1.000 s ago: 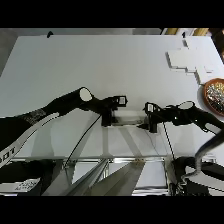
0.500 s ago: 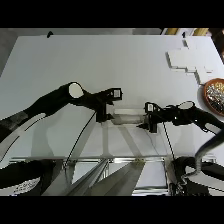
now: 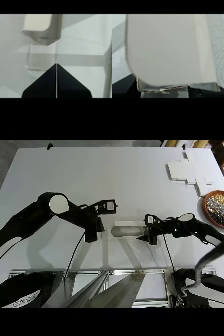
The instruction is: Fold the box and place the chain.
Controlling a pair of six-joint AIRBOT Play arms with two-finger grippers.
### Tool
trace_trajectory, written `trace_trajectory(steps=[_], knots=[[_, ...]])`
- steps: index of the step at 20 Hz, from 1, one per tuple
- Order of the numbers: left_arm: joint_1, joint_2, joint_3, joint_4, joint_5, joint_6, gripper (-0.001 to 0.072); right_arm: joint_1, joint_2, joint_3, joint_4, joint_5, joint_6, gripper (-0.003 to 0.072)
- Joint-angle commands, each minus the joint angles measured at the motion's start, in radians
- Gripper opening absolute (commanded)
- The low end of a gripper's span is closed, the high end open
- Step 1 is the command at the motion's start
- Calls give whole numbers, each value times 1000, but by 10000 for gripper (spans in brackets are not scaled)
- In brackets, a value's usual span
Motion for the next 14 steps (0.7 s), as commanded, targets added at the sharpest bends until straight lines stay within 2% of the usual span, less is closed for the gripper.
trace_trajectory(steps=[1, 5, 8, 11, 12, 14], knots=[[-135, 7, 1, 1, 90, -34, 2, 0, 0, 0, 0, 0, 0, 409], [-278, -72, 1, 1, 397, -26, 7, 0, 0, 0, 0, 0, 0, 409], [-275, -148, 1, -10, 649, -27, 7, 0, 0, 0, 0, 0, 0, 410], [-236, -203, 2, -78, 904, -27, 6, 0, 0, 0, 0, 0, 0, 409], [-218, -218, 2, -82, 957, -33, 5, 0, 0, 0, 0, 1, 0, 409], [-165, -266, 2, -82, 965, -61, 5, 0, 0, 0, 0, 0, 0, 409]])
